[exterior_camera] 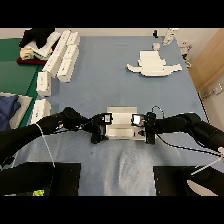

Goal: Fold the box.

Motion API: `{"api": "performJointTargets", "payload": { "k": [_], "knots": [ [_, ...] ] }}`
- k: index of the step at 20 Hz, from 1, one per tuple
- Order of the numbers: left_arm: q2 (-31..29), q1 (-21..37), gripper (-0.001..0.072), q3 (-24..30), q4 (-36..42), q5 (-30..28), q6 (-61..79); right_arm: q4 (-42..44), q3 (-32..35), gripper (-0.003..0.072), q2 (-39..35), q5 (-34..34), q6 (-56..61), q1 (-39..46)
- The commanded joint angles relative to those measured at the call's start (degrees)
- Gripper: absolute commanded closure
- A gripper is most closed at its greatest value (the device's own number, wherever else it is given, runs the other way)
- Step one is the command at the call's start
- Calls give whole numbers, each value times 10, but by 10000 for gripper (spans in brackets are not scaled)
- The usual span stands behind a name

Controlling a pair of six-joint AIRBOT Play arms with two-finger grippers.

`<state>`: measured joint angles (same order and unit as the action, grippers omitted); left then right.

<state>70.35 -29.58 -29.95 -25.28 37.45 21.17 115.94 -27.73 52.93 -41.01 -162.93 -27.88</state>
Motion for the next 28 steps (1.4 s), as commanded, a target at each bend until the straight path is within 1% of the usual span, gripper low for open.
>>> {"api": "performJointTargets", "payload": {
  "k": [1,2,8,11,12,13,14,16,18,19,23,24,25,26,27,28],
  "knots": [
    [0,0,351,0,0,0,0,30,-3,559,3,0,-11,-1],
    [0,0,351,-1,0,0,0,39,-3,600,3,-2,-11,-1],
    [0,0,351,-1,0,0,0,54,-3,599,17,0,-16,-5],
    [0,0,351,-1,0,0,0,51,-3,580,16,0,-17,-8],
    [0,0,351,-1,0,0,0,51,-3,498,16,0,-17,-8],
    [0,0,351,-1,0,0,0,51,-3,437,16,0,-17,-8],
    [0,0,351,-1,0,0,0,52,-3,462,16,0,-17,-8],
    [0,0,351,0,0,0,0,57,-3,468,16,1,-20,-8],
    [0,0,351,0,0,0,0,79,-3,470,18,5,-43,-8],
    [0,0,351,-1,0,0,0,92,-3,540,20,8,-53,-8],
    [0,0,351,-1,0,0,0,100,-3,546,32,20,-56,-23],
    [0,0,351,-1,0,0,0,100,-3,513,35,25,-56,-26],
    [0,0,351,-1,0,0,0,101,-3,332,38,30,-56,-26],
    [0,0,351,-1,0,0,0,101,-3,196,39,33,-57,-26],
    [0,0,351,-1,0,0,0,99,-3,160,39,35,-57,-26],
    [0,0,351,-1,0,0,0,98,-3,161,39,35,-57,-26]
  ]
}}
